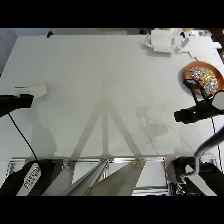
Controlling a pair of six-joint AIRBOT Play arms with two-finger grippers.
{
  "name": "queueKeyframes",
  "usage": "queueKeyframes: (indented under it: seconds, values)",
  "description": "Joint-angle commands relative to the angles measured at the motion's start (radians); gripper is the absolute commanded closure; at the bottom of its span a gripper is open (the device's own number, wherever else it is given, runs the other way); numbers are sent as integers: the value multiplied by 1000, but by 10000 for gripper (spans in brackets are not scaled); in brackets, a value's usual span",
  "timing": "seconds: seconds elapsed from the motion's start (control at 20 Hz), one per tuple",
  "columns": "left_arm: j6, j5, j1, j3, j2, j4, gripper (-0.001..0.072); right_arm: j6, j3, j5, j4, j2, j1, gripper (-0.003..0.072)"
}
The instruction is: Fold the box and place the chain.
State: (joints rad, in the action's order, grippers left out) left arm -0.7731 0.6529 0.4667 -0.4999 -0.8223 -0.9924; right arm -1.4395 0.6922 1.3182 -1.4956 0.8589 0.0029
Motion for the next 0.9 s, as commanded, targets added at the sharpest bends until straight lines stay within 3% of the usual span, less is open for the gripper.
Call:
queueKeyframes:
  seconds: [0.0,0.35,0.8,0.85]
  values:
    - [-21,61,2,30,-11,-25,709,0,0,0,0,-1,-1,671]
    - [-92,237,2,30,-93,-177,708,0,0,0,0,-1,-1,671]
    - [-92,430,1,30,-107,-239,696,0,0,0,0,-1,-1,671]
    - [-92,448,1,30,-107,-257,637,0,0,0,0,-1,-1,671]
